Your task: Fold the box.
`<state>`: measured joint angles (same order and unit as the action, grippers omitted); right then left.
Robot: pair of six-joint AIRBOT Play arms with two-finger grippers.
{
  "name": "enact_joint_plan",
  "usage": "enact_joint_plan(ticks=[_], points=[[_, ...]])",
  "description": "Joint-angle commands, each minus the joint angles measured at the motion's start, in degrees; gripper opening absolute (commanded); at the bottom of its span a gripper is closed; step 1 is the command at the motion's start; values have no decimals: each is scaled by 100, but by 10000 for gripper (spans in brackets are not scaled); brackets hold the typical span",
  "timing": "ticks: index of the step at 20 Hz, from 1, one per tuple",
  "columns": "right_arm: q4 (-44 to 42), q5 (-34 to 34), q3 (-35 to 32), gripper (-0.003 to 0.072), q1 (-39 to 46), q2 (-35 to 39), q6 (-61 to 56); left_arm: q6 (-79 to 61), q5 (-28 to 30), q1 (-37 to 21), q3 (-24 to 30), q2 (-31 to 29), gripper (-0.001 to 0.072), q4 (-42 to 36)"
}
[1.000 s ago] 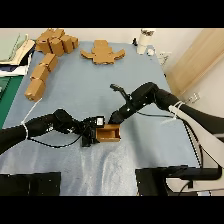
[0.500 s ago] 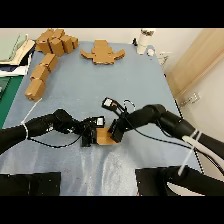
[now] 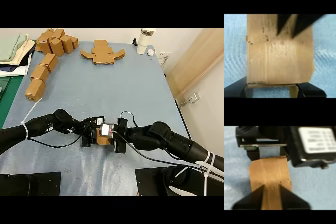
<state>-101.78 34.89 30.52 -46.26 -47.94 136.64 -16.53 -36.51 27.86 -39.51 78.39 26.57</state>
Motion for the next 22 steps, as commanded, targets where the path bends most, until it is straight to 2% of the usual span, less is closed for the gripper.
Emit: enact_joint_plan(ticks=[1,3,4,5,10,12,13,14,16,18,20,22], points=[[310,-133,-96,379,-164,79,214,0,0,0,-7,0,470,0],[310,-136,-96,381,-162,74,282,0,2,0,-7,0,469,0],[304,-136,-96,469,-162,68,350,0,2,0,-7,0,469,0],[306,-146,-96,521,-160,15,450,0,0,0,-7,0,470,0],[664,-437,-83,513,-162,-457,487,0,0,0,-7,0,469,0],[752,-450,-74,492,-162,-437,485,0,2,0,-7,0,470,0],[835,-448,-72,417,-173,-396,483,0,4,0,-7,0,469,0],[903,-448,-72,395,-173,-334,483,0,0,0,-7,0,470,0],[920,-435,-72,395,-173,-208,483,0,2,0,-7,0,470,0],[925,-365,-72,292,-212,-52,485,0,0,0,-7,0,469,0],[922,-249,-72,277,-245,120,483,0,2,0,-7,0,469,0],[922,-188,-72,211,-245,256,483,0,2,0,-7,0,470,0]])
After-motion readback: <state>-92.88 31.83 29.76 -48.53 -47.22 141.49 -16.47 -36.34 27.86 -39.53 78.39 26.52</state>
